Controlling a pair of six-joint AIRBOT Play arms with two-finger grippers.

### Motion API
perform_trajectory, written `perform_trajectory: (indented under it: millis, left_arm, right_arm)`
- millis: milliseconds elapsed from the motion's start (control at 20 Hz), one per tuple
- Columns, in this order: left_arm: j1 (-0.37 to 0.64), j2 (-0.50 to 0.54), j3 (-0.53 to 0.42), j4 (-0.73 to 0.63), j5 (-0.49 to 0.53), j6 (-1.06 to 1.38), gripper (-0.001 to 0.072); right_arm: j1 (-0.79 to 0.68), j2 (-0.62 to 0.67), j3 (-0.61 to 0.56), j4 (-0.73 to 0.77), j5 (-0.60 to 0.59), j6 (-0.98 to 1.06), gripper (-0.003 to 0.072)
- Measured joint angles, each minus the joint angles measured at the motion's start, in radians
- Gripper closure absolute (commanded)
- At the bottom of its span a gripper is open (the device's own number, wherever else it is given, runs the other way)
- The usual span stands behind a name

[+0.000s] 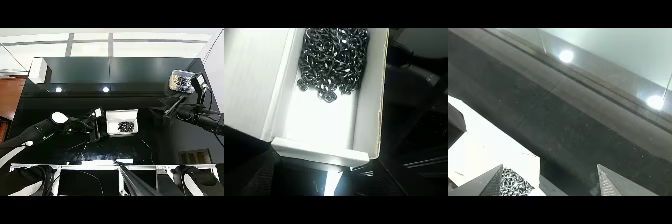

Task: Fold the box and place the chain.

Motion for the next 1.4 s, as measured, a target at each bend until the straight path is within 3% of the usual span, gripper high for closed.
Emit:
perform_trajectory:
  millis: [1400]
  left_arm:
    - [-0.033, 0.0, 0.004, 0.014, 0.009, 0.023, 0.0009]
  right_arm:
    - [0.0, 0.0, 0.0, 0.0, 0.0, 0.0, -0.0018]
